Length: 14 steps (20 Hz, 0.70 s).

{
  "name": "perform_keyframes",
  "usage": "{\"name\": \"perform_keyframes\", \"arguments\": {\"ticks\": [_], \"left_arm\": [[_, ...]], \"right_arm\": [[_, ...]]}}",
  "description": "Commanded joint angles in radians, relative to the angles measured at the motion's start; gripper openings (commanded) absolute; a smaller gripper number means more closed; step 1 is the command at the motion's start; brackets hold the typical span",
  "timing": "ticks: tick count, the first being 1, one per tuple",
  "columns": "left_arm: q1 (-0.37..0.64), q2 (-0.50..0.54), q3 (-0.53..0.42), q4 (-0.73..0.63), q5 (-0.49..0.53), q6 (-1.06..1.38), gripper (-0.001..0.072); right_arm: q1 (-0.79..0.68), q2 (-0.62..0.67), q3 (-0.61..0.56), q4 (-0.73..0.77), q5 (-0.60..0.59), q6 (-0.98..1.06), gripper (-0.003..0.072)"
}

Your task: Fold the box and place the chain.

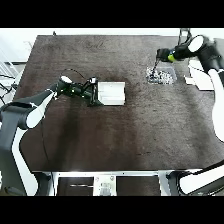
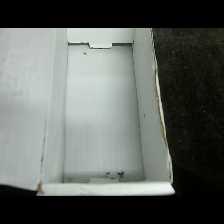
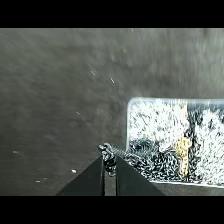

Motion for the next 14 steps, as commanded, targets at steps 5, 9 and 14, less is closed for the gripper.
{"name": "perform_keyframes", "arguments": {"ticks": [5,9,14], "left_arm": [[0.000,0.000,0.000,0.000,0.000,0.000,0.0418],[0.000,0.000,0.000,0.000,0.000,0.000,0.0418],[0.000,0.000,0.000,0.000,0.000,0.000,0.0418]], "right_arm": [[0.063,0.249,0.001,0.000,0.017,-0.090,0.0015],[0.120,0.361,0.001,0.000,0.016,-0.114,0.0015],[0.213,0.459,0.000,0.000,0.049,-0.135,0.0015]]}}
